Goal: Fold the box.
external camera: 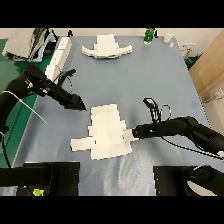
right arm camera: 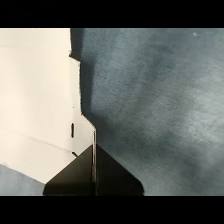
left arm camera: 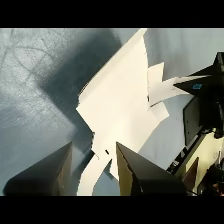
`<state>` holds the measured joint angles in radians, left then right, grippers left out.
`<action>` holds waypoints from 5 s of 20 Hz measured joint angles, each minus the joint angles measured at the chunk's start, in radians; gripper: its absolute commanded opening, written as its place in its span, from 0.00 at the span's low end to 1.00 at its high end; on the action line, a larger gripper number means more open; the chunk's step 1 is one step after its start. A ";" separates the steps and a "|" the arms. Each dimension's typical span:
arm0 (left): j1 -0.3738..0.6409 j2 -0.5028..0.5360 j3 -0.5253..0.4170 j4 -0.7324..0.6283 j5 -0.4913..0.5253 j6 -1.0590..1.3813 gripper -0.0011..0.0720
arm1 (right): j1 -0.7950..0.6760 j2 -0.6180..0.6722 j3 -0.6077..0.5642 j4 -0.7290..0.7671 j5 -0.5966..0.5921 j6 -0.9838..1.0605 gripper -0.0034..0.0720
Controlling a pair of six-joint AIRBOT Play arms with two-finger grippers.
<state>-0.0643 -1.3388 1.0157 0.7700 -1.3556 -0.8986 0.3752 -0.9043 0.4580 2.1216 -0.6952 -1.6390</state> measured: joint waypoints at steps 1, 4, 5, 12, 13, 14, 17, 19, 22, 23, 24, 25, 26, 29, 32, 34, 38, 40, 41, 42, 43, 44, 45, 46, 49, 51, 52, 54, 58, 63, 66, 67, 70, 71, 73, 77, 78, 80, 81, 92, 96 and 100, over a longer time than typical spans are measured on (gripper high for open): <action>-0.008 -0.002 -0.027 -0.021 0.011 0.023 0.60 | 0.000 0.003 -0.003 -0.002 0.001 0.001 0.05; -0.023 -0.028 -0.078 -0.080 0.052 0.077 0.58 | 0.000 0.007 -0.007 0.003 0.005 0.002 0.05; -0.025 -0.042 -0.086 -0.093 0.065 0.089 0.58 | 0.000 0.008 -0.008 0.006 0.006 0.003 0.05; -0.049 -0.166 -0.106 -0.161 0.089 0.122 0.58 | 0.000 0.013 -0.009 0.012 0.006 0.005 0.05; -0.055 -0.181 -0.106 -0.170 0.089 0.129 0.58 | 0.000 0.013 -0.009 0.013 0.006 0.004 0.05; -0.061 -0.193 -0.106 -0.178 0.088 0.138 0.58 | 0.000 0.013 -0.009 0.013 0.006 0.004 0.05; -0.087 -0.217 -0.106 -0.211 0.060 0.187 0.58 | 0.000 0.013 -0.009 0.013 0.006 0.004 0.05; -0.104 -0.225 -0.105 -0.224 0.037 0.223 0.58 | 0.000 0.013 -0.009 0.014 0.006 0.004 0.05; -0.119 -0.230 -0.092 -0.230 0.018 0.255 0.58 | 0.000 0.013 -0.009 0.014 0.000 0.005 0.05; -0.121 -0.231 -0.083 -0.232 0.011 0.263 0.50 | 0.000 0.013 -0.009 0.014 -0.003 0.005 0.05; -0.124 -0.232 -0.074 -0.233 0.010 0.267 0.34 | 0.000 0.013 -0.009 0.014 -0.009 0.005 0.05; -0.125 -0.232 -0.064 -0.233 0.006 0.271 0.33 | 0.000 0.013 -0.009 0.014 -0.013 0.005 0.05; -0.126 -0.232 -0.056 -0.233 0.004 0.274 0.33 | 0.000 0.013 -0.009 0.015 -0.016 0.005 0.05; -0.129 -0.233 -0.043 -0.217 -0.002 0.278 0.28 | 0.000 0.013 -0.009 0.015 -0.020 0.005 0.05; -0.130 -0.233 -0.037 -0.197 -0.024 0.304 0.03 | 0.000 0.013 -0.009 0.014 -0.022 0.003 0.05; -0.134 -0.233 -0.036 -0.190 -0.029 0.317 0.03 | 0.000 0.013 -0.009 0.013 -0.023 0.003 0.05; -0.154 -0.233 -0.035 -0.179 -0.033 0.333 0.03 | 0.000 0.013 -0.009 0.010 -0.027 0.003 0.05; -0.168 -0.233 -0.035 -0.176 -0.035 0.336 0.03 | 0.000 0.013 -0.009 0.010 -0.026 0.003 0.12; -0.175 -0.233 -0.035 -0.179 -0.044 0.337 0.03 | 0.001 0.013 -0.009 0.010 -0.013 0.004 0.24; -0.182 -0.233 -0.033 -0.176 -0.052 0.340 0.03 | 0.000 0.013 -0.008 -0.001 -0.008 0.004 0.36; -0.182 -0.233 -0.027 -0.184 -0.046 0.346 0.03 | -0.003 0.013 -0.007 -0.026 -0.011 0.008 0.39; -0.185 -0.233 -0.019 -0.187 -0.042 0.351 0.03 | -0.009 0.013 -0.004 -0.052 -0.016 0.022 0.39; -0.188 -0.232 -0.010 -0.192 -0.041 0.357 0.03 | -0.021 0.013 0.002 -0.095 -0.019 0.049 0.39; -0.188 -0.229 0.001 -0.198 -0.037 0.364 0.03 | -0.035 0.013 0.008 -0.142 -0.023 0.084 0.39; -0.194 -0.210 0.024 -0.235 -0.005 0.394 0.03 | -0.093 0.013 0.035 -0.278 -0.048 0.195 0.39; -0.206 -0.177 0.032 -0.265 0.034 0.435 0.03 | -0.136 0.013 0.050 -0.344 -0.067 0.248 0.51; -0.217 -0.154 0.033 -0.276 0.058 0.455 0.03 | -0.157 0.013 0.056 -0.373 -0.078 0.269 0.77; -0.246 -0.095 0.031 -0.285 0.115 0.498 0.03 | -0.198 0.013 0.071 -0.414 -0.093 0.311 0.89; -0.320 0.006 -0.028 -0.280 0.251 0.587 0.03 | -0.252 0.014 0.145 -0.446 -0.115 0.408 0.88; -0.442 0.097 -0.183 -0.280 0.455 0.703 0.03 | -0.269 0.014 0.262 -0.462 -0.131 0.451 0.82; -0.511 0.161 -0.270 -0.285 0.566 0.801 0.03 | -0.271 0.014 0.291 -0.465 -0.145 0.465 0.82; -0.529 0.175 -0.288 -0.286 0.583 0.831 0.03 | -0.271 0.013 0.296 -0.468 -0.147 0.470 0.82; -0.546 0.195 -0.311 -0.296 0.624 0.887 0.03 | -0.271 0.013 0.303 -0.468 -0.153 0.480 0.82; -0.541 0.198 -0.311 -0.298 0.624 0.899 0.03 | -0.271 0.013 0.304 -0.468 -0.154 0.481 0.82; -0.509 0.200 -0.297 -0.300 0.592 0.914 0.03 | -0.271 0.013 0.306 -0.466 -0.162 0.484 0.82; -0.433 0.182 -0.254 -0.304 0.467 0.925 0.03 | -0.271 0.012 0.300 -0.465 -0.177 0.487 0.82; -0.421 0.174 -0.248 -0.304 0.447 0.927 0.03 | -0.271 0.012 0.299 -0.465 -0.178 0.487 0.82; -0.410 0.153 -0.240 -0.307 0.415 0.930 0.03 | -0.271 0.012 0.298 -0.465 -0.179 0.487 0.82; -0.410 0.138 -0.238 -0.310 0.404 0.932 0.03 | -0.271 0.012 0.297 -0.465 -0.179 0.487 0.82; -0.422 0.035 -0.231 -0.326 0.377 0.975 0.03 | -0.270 0.012 0.296 -0.463 -0.178 0.488 0.82; -0.422 0.032 -0.231 -0.327 0.359 0.977 0.03 | -0.270 0.012 0.296 -0.459 -0.179 0.488 0.82; -0.422 0.032 -0.231 -0.325 0.330 0.984 0.03 | -0.270 0.012 0.296 -0.458 -0.179 0.488 0.82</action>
<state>-0.4866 -1.3067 0.7845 0.4446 -1.0252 0.0856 0.1051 -0.8921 0.7544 1.6638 -0.8738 -1.1507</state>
